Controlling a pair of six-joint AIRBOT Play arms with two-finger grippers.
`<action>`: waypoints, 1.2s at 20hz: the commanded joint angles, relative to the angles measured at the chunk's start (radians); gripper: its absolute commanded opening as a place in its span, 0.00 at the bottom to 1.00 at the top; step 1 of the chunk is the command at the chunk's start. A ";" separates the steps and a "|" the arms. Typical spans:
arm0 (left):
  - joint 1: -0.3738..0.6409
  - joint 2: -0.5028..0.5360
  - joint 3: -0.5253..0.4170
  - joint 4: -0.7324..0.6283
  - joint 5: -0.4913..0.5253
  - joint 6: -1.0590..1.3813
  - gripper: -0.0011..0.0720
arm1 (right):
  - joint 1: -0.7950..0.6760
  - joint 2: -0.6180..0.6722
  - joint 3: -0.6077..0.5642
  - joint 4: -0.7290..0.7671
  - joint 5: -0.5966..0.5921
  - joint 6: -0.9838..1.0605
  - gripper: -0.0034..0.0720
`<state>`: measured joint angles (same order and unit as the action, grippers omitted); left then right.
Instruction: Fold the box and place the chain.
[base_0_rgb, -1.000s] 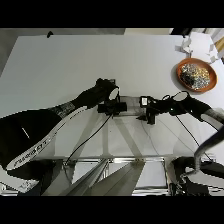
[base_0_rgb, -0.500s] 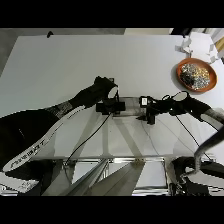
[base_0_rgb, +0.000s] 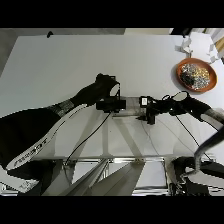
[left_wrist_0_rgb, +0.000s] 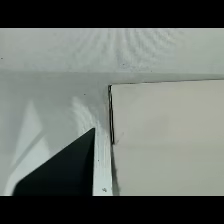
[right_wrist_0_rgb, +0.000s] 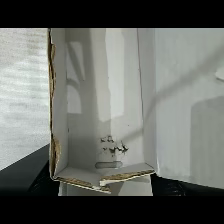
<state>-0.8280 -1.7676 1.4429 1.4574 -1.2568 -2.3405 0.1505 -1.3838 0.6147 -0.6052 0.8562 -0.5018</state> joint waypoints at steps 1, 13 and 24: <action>-0.015 -0.021 0.004 0.019 -0.012 -0.002 0.20 | 0.000 0.000 0.000 0.000 0.000 0.000 0.65; -0.030 -0.044 0.004 0.025 -0.003 -0.043 0.02 | 0.000 0.000 0.000 0.000 0.000 0.000 0.65; 0.042 0.078 0.004 0.016 -0.037 0.092 0.33 | 0.000 0.000 0.000 0.000 0.000 0.000 0.65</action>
<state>-0.8139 -1.7447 1.4460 1.4765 -1.2747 -2.3390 0.1505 -1.3838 0.6147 -0.6056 0.8558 -0.5018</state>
